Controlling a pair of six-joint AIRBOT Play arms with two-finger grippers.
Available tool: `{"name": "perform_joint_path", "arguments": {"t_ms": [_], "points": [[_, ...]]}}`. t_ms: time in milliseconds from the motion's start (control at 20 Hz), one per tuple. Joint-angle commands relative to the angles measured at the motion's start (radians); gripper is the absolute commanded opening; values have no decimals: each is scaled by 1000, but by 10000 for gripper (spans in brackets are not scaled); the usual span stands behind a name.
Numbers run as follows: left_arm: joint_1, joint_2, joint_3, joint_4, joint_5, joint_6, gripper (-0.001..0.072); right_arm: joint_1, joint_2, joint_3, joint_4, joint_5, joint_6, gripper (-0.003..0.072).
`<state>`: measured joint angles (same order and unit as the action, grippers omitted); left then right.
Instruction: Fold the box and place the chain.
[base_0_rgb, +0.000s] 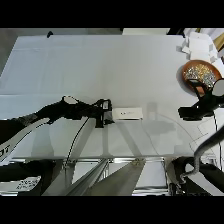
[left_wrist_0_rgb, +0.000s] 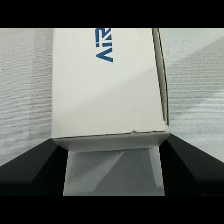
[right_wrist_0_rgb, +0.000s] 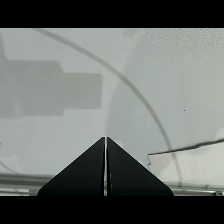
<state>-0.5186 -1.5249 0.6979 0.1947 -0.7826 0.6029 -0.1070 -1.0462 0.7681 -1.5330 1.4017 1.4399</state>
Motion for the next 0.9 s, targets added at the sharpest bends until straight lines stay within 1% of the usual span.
{"name": "perform_joint_path", "arguments": {"t_ms": [0, 50, 150, 200, 250, 350, 500, 550, 650, 850], "points": [[0, 0, 0, -1, 1, 0, 148, -22, 1, -54, 43, -39, 3, 12], [0, 0, 0, -4, 1, 0, 130, -22, 1, -54, 69, -39, 3, 12], [0, 4, 0, -4, -1, -2, 120, -22, 1, -54, 100, -56, 3, 12], [1, 15, 0, -2, -3, -5, 4, -22, 1, -53, 108, -60, 3, 13], [2, 35, 0, -2, 1, -29, 5, -22, 1, -53, 113, -60, 3, 13], [5, 92, 0, 2, 37, -158, 5, -22, 1, -53, 116, -58, 3, 13], [52, 190, 0, 19, 107, -356, 5, -22, 1, -53, 116, -56, 3, 13], [80, 225, 0, 45, 119, -411, 5, -22, 1, -53, 116, -56, 3, 13], [150, 297, 0, 140, 121, -544, 4, -22, 1, -53, 116, -56, 3, 13], [334, 444, 0, 406, 117, -950, 4, -22, 1, -53, 116, -56, 3, 13]]}}
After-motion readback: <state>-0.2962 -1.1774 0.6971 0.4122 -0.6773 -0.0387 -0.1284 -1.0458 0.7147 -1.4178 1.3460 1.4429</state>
